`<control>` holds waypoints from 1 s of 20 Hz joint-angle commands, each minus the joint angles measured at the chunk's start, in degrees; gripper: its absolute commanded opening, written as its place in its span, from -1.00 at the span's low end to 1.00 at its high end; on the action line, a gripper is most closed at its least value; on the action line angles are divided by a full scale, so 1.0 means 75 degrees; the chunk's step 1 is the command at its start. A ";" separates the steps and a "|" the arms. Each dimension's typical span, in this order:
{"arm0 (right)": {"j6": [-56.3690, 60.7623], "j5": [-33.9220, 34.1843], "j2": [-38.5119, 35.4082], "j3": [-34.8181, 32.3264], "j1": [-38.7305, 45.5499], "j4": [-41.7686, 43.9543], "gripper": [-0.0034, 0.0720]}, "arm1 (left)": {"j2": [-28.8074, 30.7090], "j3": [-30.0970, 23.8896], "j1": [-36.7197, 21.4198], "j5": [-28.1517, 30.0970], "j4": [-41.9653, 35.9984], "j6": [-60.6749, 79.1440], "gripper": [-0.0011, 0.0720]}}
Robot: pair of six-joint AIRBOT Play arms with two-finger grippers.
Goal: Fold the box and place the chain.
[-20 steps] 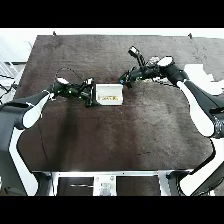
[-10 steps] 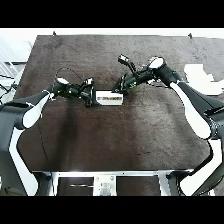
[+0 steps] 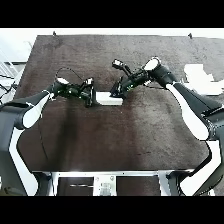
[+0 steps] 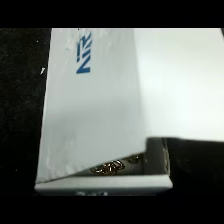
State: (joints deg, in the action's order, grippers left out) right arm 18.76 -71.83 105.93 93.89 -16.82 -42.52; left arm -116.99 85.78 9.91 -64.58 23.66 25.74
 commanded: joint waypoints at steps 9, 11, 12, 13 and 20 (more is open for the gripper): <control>0.0000 0.0664 0.0003 0.0006 -0.0105 -0.0498 0.15 | 0.0003 0.0003 0.0006 0.0003 -0.0015 0.0000 0.32; 0.0000 0.0670 0.0003 0.0006 -0.0128 -0.0475 0.12 | 0.0003 0.0003 0.0006 0.0003 -0.0015 0.0000 0.32; 0.0000 0.0664 0.0003 0.0006 -0.0131 -0.0475 0.11 | 0.0003 0.0003 0.0006 0.0003 -0.0015 0.0000 0.32; 0.0000 0.0664 0.0003 0.0006 -0.0131 -0.0475 0.01 | 0.0003 0.0003 0.0006 0.0003 -0.0015 0.0000 0.32; 0.0003 0.0227 -0.0006 0.0318 -0.0128 -0.0481 0.02 | 0.0003 0.0003 0.0006 0.0003 -0.0015 0.0000 0.32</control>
